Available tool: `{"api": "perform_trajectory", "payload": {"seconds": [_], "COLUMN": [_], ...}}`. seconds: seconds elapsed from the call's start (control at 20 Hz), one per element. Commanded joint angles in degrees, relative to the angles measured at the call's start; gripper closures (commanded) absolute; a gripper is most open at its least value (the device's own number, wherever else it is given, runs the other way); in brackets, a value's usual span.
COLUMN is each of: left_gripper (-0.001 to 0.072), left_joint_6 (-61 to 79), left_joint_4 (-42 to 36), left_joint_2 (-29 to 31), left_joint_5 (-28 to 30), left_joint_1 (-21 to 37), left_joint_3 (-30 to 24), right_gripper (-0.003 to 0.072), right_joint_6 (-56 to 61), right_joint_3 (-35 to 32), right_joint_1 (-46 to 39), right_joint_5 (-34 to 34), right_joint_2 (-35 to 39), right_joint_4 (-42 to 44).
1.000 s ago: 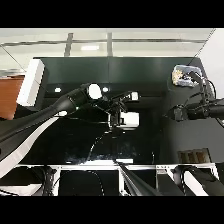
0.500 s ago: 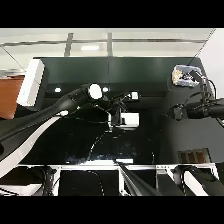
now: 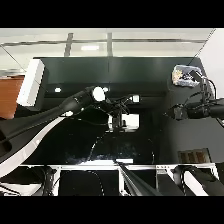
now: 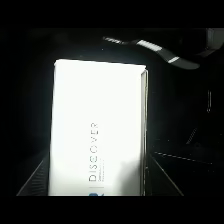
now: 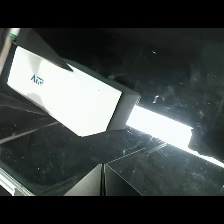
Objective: Fold the box and place the chain.
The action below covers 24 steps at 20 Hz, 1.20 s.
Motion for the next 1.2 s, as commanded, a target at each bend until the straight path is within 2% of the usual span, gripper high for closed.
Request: {"api": "perform_trajectory", "payload": {"seconds": [0.0,0.05,0.1,0.15,0.2,0.3,0.45,0.5,0.6,0.7,0.8,1.0,1.15], "left_gripper": [0.0013,0.0014,0.0058,0.0329,0.0393,0.0393,0.0393,0.0393,0.0394,0.0393,0.0393,0.0394,0.0394], "left_joint_6": [-0.02,-0.15,-2.62,-8.44,-14.45,-23.02,-38.99,-43.91,-49.07,-51.28,-51.43,-51.41,-50.71], "left_joint_4": [2.08,2.34,2.89,4.98,8.13,16.61,31.98,34.8,35.45,35.5,35.67,38.49,38.25], "left_joint_2": [-1.18,-1.2,-1.14,-0.94,-0.7,0.9,6.84,8.85,12.98,17.68,23.06,31.61,31.87], "left_joint_5": [1.42,1.4,1.2,-0.44,-4.2,-14.21,-21.24,-23.74,-29.03,-32.44,-33.4,-28.22,-22.71], "left_joint_1": [-0.85,-1.01,-1.18,-1.16,-0.98,0.48,6.08,9.35,18.36,28.61,39.58,61.61,73.16], "left_joint_3": [0.04,0.04,0.09,0.92,2.64,6.16,7.34,7.32,5.99,2.29,-3.63,-17.0,-19.15], "right_gripper": [0.0672,0.0672,0.0672,0.0672,0.0672,0.0672,0.0672,0.0672,0.0672,0.0672,0.0672,0.0672,0.0672], "right_joint_6": [0.0,0.02,0.02,0.17,1.2,2.84,2.91,2.95,2.95,2.95,2.95,2.95,2.99], "right_joint_3": [0.04,0.04,0.04,0.04,0.04,0.04,0.04,0.04,0.04,0.04,0.04,0.04,0.04], "right_joint_1": [0.0,0.0,0.0,-0.02,-0.26,-1.2,-2.01,-2.01,-2.01,-2.01,-2.01,-2.01,-2.01], "right_joint_5": [-0.15,-0.52,-1.03,-1.31,-1.7,-2.23,-2.05,-1.9,-1.79,-1.79,-1.79,-2.45,-3.69], "right_joint_2": [0.02,0.02,0.02,0.02,0.02,0.02,0.02,0.02,0.02,0.02,0.02,0.02,0.02], "right_joint_4": [0.0,0.0,0.0,-0.22,-1.07,-3.23,-3.91,-3.87,-3.87,-3.89,-3.89,-3.85,-3.69]}}
